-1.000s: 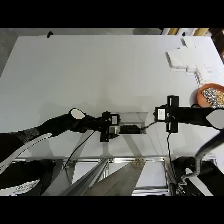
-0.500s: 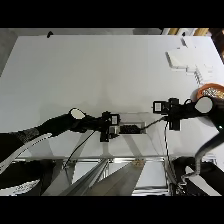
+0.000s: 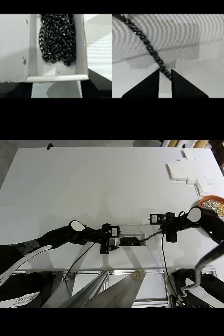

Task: Fold the box and place the chain.

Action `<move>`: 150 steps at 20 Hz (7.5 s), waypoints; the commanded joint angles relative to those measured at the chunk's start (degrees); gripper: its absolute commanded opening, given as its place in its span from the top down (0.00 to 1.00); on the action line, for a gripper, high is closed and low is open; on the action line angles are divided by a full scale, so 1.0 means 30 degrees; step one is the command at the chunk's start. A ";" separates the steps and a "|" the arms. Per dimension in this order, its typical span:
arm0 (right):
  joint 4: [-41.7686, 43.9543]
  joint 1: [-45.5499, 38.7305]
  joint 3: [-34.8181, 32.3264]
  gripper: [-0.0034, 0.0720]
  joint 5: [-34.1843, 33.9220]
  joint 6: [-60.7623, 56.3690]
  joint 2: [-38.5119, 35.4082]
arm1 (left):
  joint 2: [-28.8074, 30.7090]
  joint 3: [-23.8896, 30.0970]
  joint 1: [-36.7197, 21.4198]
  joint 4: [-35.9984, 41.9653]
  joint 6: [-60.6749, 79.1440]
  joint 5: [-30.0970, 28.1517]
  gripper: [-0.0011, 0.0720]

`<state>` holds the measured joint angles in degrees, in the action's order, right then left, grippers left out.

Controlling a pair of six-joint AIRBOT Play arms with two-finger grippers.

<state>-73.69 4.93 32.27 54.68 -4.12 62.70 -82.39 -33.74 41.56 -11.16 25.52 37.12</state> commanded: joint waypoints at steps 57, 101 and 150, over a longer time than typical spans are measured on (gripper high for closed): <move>0.3111 0.8568 0.5807 0.92 0.1785 -0.6761 -0.3687 | 0.0015 0.0007 -0.0007 0.0000 0.0007 0.0000 0.61; 0.0750 1.2619 0.1362 0.85 -0.1690 -1.0054 -0.3038 | 0.0015 0.0007 -0.0007 0.0000 0.0007 0.0000 0.61; 0.2856 1.2604 -0.0138 0.93 -0.2645 -1.1693 -0.3002 | 0.0015 0.0007 -0.0007 0.0000 0.0000 0.0000 0.61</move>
<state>-65.54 42.72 32.38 48.12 -39.18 53.32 -82.39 -33.74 41.54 -11.16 25.52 37.15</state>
